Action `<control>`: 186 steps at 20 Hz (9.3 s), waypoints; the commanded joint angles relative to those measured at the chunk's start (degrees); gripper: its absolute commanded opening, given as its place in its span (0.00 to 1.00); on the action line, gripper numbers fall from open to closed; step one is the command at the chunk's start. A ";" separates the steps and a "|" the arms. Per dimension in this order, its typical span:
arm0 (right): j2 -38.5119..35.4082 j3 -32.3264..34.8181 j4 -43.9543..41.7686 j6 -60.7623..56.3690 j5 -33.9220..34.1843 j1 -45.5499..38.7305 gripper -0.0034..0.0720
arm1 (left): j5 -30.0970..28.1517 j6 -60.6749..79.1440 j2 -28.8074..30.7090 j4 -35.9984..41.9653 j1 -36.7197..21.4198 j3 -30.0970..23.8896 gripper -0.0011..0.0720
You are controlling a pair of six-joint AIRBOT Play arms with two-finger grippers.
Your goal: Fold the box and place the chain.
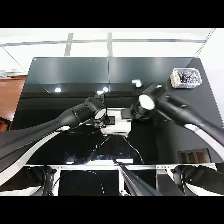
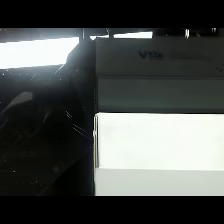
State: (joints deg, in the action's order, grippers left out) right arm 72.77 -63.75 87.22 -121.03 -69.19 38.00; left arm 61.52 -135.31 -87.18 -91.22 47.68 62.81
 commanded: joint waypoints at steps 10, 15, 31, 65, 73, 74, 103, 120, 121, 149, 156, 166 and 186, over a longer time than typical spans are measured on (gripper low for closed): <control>5.20 -3.37 9.01 -2.62 34.23 -40.83 0.99 | -0.13 0.07 0.00 -0.02 -0.15 0.02 0.05; 27.71 -29.70 -20.41 -7.28 10.56 -53.59 0.99 | 0.07 0.07 0.00 -0.02 -0.15 0.02 0.05; 38.88 -38.64 -19.50 -10.62 6.40 -53.22 0.78 | 0.07 0.07 0.00 -0.04 -0.15 0.02 0.06; -7.69 -39.04 -32.20 34.25 9.11 -55.36 0.06 | 0.02 0.07 0.00 -0.02 -0.39 0.02 0.06; -12.00 -39.01 -47.95 42.12 -15.54 -54.99 0.06 | 0.04 0.07 0.00 0.00 -0.39 0.02 0.06; -12.24 -38.99 -47.58 42.45 -16.17 -54.07 0.06 | 0.04 0.07 0.00 -0.02 -0.39 0.02 0.05; -14.64 -7.23 -47.54 41.46 -0.85 -14.97 0.06 | 0.07 0.07 0.00 0.00 -0.39 0.02 0.05; -12.17 15.43 -47.54 41.42 16.24 -14.95 0.06 | 0.02 0.07 0.00 -0.02 -0.39 0.02 0.05; -12.20 15.43 -47.54 41.40 16.04 -14.95 0.07 | 0.02 0.07 0.00 -0.02 -0.39 0.02 0.05; -10.43 38.40 -45.03 121.74 33.35 -14.08 0.99 | 0.04 0.07 0.00 0.07 -0.37 0.02 0.05; -7.43 38.40 -49.20 125.15 38.62 -14.05 0.99 | 0.00 0.07 0.00 0.22 -0.37 0.02 0.06; -9.29 38.40 -48.13 116.08 38.27 -14.10 0.06 | 0.02 0.07 0.00 0.22 -0.37 0.02 0.06; -27.47 20.98 -55.87 70.93 21.29 -18.05 0.07 | 0.02 0.07 0.00 0.22 -0.37 0.02 0.06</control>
State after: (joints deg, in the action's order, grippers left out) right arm 43.94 -42.33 34.26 -47.18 -46.92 19.29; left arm 61.56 -135.26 -87.18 -91.00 47.33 62.81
